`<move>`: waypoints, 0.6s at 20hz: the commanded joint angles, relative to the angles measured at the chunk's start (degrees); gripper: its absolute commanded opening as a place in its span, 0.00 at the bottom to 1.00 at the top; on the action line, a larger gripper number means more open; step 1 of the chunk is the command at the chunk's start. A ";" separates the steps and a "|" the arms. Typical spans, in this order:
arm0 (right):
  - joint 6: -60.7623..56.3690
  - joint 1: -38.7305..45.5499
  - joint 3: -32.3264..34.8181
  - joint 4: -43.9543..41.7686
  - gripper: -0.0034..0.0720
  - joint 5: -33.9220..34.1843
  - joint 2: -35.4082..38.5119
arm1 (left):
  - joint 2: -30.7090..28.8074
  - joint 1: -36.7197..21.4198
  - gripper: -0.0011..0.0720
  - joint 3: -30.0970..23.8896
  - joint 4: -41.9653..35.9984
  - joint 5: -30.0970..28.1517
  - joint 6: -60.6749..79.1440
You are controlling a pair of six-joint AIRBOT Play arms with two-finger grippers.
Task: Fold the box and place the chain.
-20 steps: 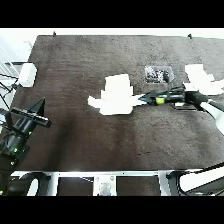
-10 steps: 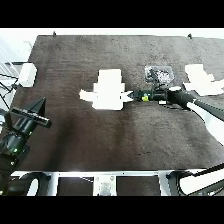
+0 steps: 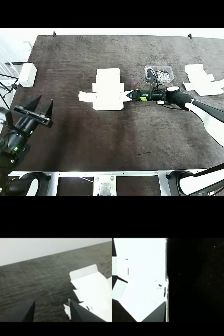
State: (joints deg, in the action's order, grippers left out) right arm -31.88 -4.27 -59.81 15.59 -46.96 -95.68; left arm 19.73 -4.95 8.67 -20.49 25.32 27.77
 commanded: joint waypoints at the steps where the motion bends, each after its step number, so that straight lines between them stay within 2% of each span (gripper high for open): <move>1: 2.05 -0.17 -0.04 0.02 0.06 0.48 0.04 | 8.61 0.02 0.67 4.44 4.48 1.42 -3.76; 4: 2.14 -0.31 -0.04 -0.17 0.06 0.48 0.04 | 22.84 0.02 0.67 13.84 11.30 4.35 -10.99; 6: 2.14 -0.31 -0.04 -0.15 0.06 0.48 0.04 | 33.22 0.04 0.67 22.03 17.27 8.33 -18.49; 8: 2.10 -0.31 -0.04 -0.17 0.06 0.48 0.04 | 43.19 0.04 0.67 31.47 26.23 14.14 -29.14; 12: 2.12 -0.31 -0.02 -0.15 0.06 0.50 0.04 | 62.25 0.04 0.67 54.27 42.47 30.14 -51.30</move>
State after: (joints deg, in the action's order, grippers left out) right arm -29.80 -4.54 -59.81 15.44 -46.48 -95.68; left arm 69.71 -4.93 49.17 9.72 44.12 -7.09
